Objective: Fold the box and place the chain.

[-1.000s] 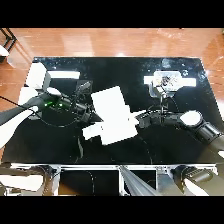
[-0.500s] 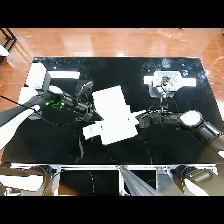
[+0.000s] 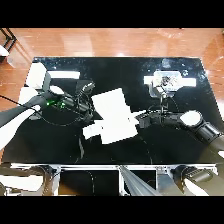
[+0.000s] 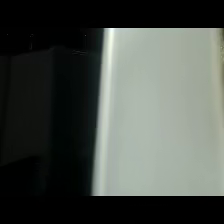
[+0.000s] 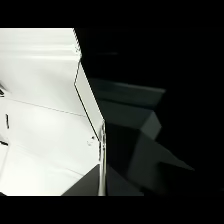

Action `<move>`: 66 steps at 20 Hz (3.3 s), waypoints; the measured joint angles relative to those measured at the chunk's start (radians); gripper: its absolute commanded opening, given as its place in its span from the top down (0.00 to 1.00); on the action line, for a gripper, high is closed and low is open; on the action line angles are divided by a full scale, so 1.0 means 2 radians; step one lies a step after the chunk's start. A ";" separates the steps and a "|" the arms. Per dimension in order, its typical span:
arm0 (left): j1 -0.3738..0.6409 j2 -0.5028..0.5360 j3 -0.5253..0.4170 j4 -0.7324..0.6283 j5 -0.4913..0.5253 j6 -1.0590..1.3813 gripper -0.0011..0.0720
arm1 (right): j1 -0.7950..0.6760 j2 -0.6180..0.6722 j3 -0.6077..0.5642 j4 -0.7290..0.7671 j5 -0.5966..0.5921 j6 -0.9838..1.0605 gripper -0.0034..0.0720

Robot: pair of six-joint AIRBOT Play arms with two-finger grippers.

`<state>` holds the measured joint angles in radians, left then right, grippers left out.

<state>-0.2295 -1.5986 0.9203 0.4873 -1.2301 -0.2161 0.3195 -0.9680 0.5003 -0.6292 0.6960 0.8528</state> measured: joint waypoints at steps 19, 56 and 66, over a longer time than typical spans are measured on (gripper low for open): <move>-0.080 0.105 0.006 0.102 0.114 0.060 0.96 | -0.297 0.113 0.082 -0.085 0.295 0.024 0.02; -0.134 0.136 -0.104 0.117 0.232 0.182 0.96 | -0.103 0.122 -0.045 -0.098 0.155 -0.203 0.02; -0.134 0.121 -0.104 0.125 0.233 0.183 0.96 | -0.024 0.109 -0.064 -0.135 0.087 -0.223 0.02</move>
<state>-0.4969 -1.3563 0.7128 0.7376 -0.7647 0.1505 0.2707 -0.7494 0.3725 -0.8997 0.8703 0.4061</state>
